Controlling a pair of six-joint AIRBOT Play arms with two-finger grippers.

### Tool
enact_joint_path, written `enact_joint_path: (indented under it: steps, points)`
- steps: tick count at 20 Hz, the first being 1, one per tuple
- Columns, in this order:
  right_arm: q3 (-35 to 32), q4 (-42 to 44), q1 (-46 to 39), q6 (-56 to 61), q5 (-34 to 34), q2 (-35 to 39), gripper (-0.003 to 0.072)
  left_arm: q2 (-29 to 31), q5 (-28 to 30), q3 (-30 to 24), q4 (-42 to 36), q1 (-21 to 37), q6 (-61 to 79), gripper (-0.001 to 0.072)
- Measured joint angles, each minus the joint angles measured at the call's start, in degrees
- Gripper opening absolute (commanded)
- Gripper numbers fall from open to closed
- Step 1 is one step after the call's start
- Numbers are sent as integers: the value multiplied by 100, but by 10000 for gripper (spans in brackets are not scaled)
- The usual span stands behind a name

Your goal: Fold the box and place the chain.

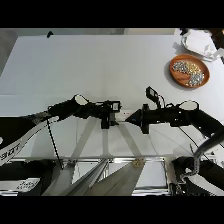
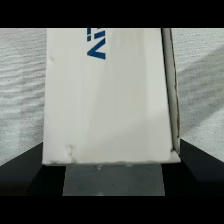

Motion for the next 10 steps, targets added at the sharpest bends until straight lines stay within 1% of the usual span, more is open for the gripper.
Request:
enact_joint_path:
  steps: [6,10]
  points:
    - [-2,39,0,-33,-643,28,6,0,0,0,0,0,0,314]
    - [-11,46,0,-42,-765,-129,6,0,0,0,0,0,0,314]
